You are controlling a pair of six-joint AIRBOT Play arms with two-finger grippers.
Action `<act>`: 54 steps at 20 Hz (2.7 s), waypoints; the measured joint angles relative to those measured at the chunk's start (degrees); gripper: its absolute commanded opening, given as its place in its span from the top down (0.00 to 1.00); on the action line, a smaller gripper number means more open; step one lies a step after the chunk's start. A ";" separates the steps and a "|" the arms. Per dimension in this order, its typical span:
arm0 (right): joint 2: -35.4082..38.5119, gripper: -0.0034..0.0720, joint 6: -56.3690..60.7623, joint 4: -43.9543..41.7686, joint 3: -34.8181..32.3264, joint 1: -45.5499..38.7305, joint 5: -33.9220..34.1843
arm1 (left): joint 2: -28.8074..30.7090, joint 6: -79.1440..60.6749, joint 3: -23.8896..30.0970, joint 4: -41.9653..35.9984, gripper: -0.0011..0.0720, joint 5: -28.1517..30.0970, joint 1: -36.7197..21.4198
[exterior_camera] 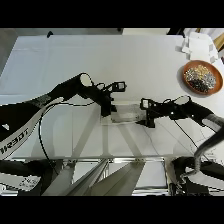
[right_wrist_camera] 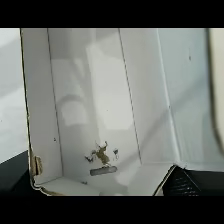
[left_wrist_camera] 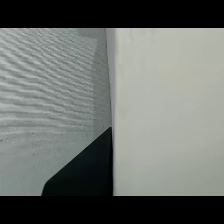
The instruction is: Fold the box and place the chain.
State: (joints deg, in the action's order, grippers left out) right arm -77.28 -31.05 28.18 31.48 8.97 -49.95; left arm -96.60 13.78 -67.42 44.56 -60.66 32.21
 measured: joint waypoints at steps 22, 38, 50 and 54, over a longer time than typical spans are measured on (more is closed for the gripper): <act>-1.90 0.41 1.49 4.85 1.53 1.38 -0.98 | 0.00 -0.02 0.00 -0.02 0.97 -0.07 0.00; 0.55 0.41 2.67 6.54 0.39 3.15 1.88 | -0.04 -0.02 0.02 -0.04 0.97 -0.07 0.00; 0.57 0.41 2.54 6.34 0.39 3.19 2.14 | -0.04 -0.02 0.02 -0.15 0.97 -0.04 -0.02; 0.57 0.41 2.54 6.34 0.39 3.19 2.19 | -0.02 0.00 0.02 -0.15 0.97 -0.04 0.00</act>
State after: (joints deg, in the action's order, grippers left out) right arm -76.71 -28.51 34.52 31.88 12.16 -47.77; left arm -96.62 13.78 -67.40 44.40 -60.71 32.21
